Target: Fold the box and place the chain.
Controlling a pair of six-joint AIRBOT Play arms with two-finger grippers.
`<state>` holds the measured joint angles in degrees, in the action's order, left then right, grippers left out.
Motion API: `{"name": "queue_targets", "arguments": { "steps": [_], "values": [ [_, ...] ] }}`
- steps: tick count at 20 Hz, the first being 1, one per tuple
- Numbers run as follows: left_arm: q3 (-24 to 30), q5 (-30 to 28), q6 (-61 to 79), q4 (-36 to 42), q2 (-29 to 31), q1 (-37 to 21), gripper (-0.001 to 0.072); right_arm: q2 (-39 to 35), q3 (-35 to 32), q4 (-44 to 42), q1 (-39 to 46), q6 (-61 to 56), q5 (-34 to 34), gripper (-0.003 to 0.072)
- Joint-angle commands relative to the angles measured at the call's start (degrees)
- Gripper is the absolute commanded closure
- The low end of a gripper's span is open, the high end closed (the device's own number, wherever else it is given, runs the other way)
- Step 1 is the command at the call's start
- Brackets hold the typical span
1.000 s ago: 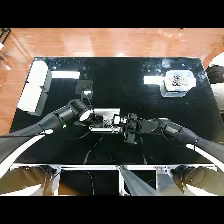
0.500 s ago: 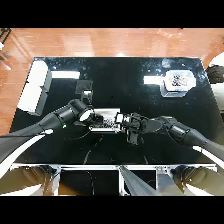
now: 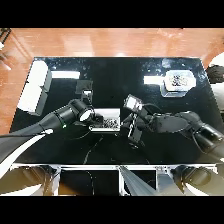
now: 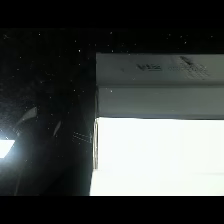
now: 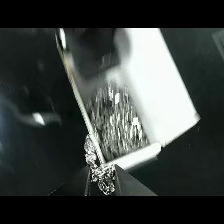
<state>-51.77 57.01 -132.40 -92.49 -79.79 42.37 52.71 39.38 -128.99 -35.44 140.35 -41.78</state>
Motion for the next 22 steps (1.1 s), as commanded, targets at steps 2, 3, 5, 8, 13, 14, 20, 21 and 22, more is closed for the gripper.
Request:
{"name": "queue_targets", "arguments": {
  "steps": [2, 3, 5, 8, 13, 14, 20, 21, 22],
  "values": [
    [0.0, -0.1, 0.0, 0.0, 0.0, 0.0, 0.0692, 0.7, 4.8, -7.5, 0.0, -10.2, 0.6, 0.067],
    [0.0, -0.2, 0.0, 0.0, 0.0, 0.0, 0.0692, 2.3, 5.1, -9.4, 0.0, -10.6, 1.9, 0.0669],
    [0.0, -0.5, 0.0, 0.0, 0.0, 0.0, 0.0692, 5.3, 5.1, -10.7, -0.9, -11.2, 6.1, 0.0669],
    [0.0, -0.5, 0.0, 0.0, 0.0, 0.0, 0.0692, 9.2, 5.1, -11.0, -4.2, -11.8, 7.8, 0.0668],
    [0.0, -1.0, 0.0, 1.0, 0.0, 0.0, 0.0692, 10.6, 5.1, -10.1, -4.2, -15.7, 9.9, 0.0094],
    [0.0, -1.0, 0.0, 1.5, 0.0, 0.0, 0.0692, 10.1, 5.1, -10.0, -2.5, -15.7, 7.8, 0.0097],
    [0.0, -1.1, 0.0, 1.5, 0.0, 0.0, 0.0692, -1.5, 5.1, 2.8, 19.0, -18.1, -21.6, 0.0098],
    [0.0, -1.1, 0.0, 1.5, 0.0, 0.0, 0.0692, -3.8, 5.1, 5.9, 23.8, -18.6, -25.7, 0.0098],
    [0.0, -1.0, 0.0, 1.5, 0.0, 0.0, 0.0692, -5.6, 5.1, 8.8, 28.3, -18.9, -28.3, 0.0097]
  ]
}}
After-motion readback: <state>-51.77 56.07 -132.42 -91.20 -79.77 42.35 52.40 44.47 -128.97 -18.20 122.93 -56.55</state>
